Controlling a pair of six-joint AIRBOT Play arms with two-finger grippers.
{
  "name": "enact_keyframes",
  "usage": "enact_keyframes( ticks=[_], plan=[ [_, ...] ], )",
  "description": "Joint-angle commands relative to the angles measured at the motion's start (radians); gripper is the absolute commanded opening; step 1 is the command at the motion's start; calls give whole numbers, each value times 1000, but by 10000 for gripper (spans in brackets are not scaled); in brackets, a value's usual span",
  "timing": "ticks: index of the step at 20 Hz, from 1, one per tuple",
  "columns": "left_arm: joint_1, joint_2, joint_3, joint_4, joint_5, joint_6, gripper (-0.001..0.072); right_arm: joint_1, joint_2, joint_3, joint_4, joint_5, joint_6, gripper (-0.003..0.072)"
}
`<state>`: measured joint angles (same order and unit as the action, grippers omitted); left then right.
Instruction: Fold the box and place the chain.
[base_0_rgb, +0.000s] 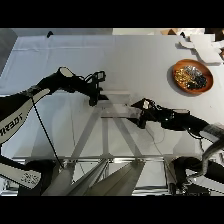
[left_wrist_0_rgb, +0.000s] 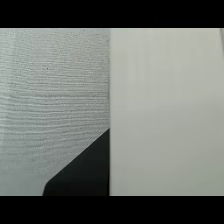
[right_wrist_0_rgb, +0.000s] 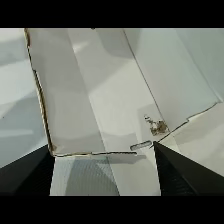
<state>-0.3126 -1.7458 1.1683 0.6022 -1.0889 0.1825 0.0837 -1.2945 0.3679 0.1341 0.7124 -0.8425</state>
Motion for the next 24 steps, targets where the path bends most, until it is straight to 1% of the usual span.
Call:
enact_keyframes(
  ticks=[1,4,6,7,11,17,19,20,22,24],
  plan=[
    [-1,-1,0,0,0,0,10,1,0,0,11,-11,90,644],
    [-1,-1,0,0,0,0,10,1,0,2,13,-37,179,644],
    [-1,-1,0,0,0,0,10,1,0,2,50,-52,245,644],
    [-1,-1,0,0,0,0,10,1,0,3,72,-51,241,645],
    [-1,-1,0,0,0,0,10,2,0,44,76,-46,230,647],
    [-1,-1,0,0,0,0,10,1,0,46,72,-36,234,647],
    [-1,-1,0,0,0,0,10,1,0,48,72,-42,303,662],
    [-1,-1,0,0,0,0,10,1,0,52,53,-49,335,694],
    [-1,-1,0,0,0,0,10,1,0,67,-48,-46,339,693],
    [-1,-1,0,0,0,0,10,1,0,82,-95,-46,340,693]
  ],
)
